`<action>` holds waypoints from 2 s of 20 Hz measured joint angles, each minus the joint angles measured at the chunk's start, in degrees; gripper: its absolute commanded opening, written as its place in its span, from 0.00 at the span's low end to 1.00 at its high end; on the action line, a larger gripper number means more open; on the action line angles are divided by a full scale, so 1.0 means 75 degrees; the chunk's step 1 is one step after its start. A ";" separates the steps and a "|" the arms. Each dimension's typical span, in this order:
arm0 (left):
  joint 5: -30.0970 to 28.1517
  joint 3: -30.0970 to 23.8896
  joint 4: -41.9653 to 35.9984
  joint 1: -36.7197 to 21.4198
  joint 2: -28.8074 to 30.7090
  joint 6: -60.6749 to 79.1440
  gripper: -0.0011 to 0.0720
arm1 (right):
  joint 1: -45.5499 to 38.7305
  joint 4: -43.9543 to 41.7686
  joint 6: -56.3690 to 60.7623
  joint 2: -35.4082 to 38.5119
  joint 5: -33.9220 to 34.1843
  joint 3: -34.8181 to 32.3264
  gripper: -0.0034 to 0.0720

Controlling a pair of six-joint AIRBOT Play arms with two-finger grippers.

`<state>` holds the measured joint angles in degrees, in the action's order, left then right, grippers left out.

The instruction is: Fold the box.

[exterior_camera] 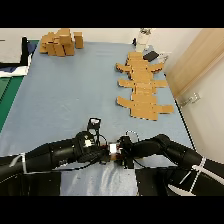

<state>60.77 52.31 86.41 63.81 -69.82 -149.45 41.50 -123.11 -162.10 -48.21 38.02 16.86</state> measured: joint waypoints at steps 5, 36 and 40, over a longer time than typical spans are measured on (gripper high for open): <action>0.0714 0.0000 0.0041 -0.0268 0.0796 0.0455 0.73 | 0.0000 -0.0003 0.0003 0.0000 0.0000 0.0000 0.81; -0.2186 -0.3716 -0.6738 -0.4776 0.1938 1.9756 1.00 | 0.0000 -0.0006 0.0003 -0.0003 0.0000 0.0000 0.81; -0.2643 -0.4118 -0.7385 -0.4683 0.1932 2.0344 1.00 | 0.0000 -0.0006 0.0003 0.0000 0.0000 0.0000 0.81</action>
<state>40.95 21.43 31.03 28.69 -55.33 3.14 41.50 -123.15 -162.08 -48.21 38.02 16.86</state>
